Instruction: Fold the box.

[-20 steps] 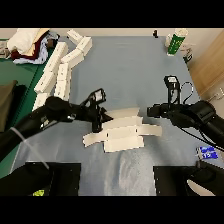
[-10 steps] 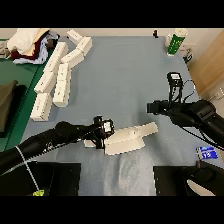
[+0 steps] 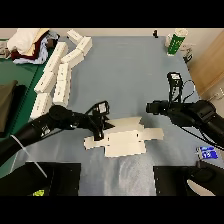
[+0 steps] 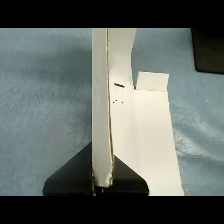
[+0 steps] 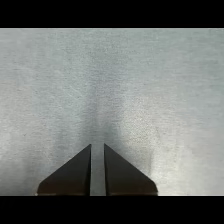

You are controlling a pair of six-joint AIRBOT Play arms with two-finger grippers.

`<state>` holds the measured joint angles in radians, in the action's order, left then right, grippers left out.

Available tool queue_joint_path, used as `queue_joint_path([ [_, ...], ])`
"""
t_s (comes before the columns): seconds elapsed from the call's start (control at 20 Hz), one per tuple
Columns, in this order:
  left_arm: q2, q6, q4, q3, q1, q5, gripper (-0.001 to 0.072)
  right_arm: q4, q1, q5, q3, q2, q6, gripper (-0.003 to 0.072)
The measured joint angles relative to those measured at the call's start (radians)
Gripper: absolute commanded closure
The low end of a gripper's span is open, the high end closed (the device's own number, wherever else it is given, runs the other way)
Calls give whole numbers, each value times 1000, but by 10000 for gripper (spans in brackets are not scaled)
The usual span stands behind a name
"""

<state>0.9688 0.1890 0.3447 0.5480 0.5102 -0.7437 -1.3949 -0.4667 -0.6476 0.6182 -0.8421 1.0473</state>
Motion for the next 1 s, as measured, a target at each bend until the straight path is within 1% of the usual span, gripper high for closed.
queue_joint_path([
  [0.15,44,-11,18,39,-64,-91,694,-8,0,0,0,0,0,565],
  [0.35,127,-3,35,57,-92,-166,694,-12,0,2,0,0,0,565],
  [0.55,179,20,42,62,-101,-195,694,-15,0,3,0,0,0,565],
  [1.0,234,27,43,63,-104,-207,695,-15,0,11,0,0,0,565],
])
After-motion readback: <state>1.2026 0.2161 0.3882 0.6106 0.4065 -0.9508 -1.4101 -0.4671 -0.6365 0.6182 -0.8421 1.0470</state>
